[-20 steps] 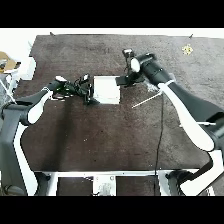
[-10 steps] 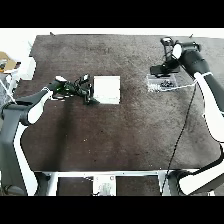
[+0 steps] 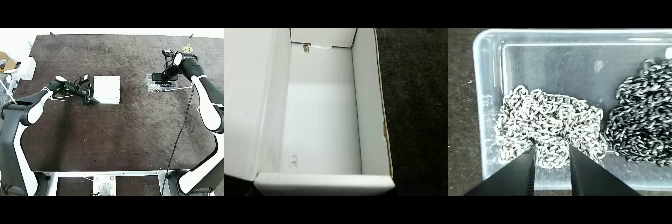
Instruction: Fold the box and place the chain.
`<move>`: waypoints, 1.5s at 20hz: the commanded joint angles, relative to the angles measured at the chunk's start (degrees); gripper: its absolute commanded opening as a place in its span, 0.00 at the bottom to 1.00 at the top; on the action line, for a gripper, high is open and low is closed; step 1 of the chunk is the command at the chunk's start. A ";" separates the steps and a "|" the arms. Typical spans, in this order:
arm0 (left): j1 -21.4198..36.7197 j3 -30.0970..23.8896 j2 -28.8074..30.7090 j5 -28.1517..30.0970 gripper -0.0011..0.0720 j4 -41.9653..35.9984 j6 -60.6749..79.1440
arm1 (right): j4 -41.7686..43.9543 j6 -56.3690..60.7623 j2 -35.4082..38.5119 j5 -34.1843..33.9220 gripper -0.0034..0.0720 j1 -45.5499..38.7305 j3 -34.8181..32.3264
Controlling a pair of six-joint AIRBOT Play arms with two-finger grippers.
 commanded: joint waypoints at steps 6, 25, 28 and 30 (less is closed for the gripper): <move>0.02 0.04 -0.02 0.02 0.64 0.02 0.02 | 0.74 -0.28 -1.95 1.38 0.37 -0.17 0.00; 0.02 0.04 -0.02 0.04 0.64 0.02 0.02 | 1.99 -0.31 0.26 1.03 0.05 -0.15 0.07; 0.02 0.04 -0.02 0.02 0.64 0.02 0.02 | 2.01 -0.31 4.11 0.81 0.05 -0.15 0.04; 0.02 0.04 -0.02 0.04 0.64 0.02 0.02 | 2.12 -0.28 6.56 0.83 0.05 -0.13 0.04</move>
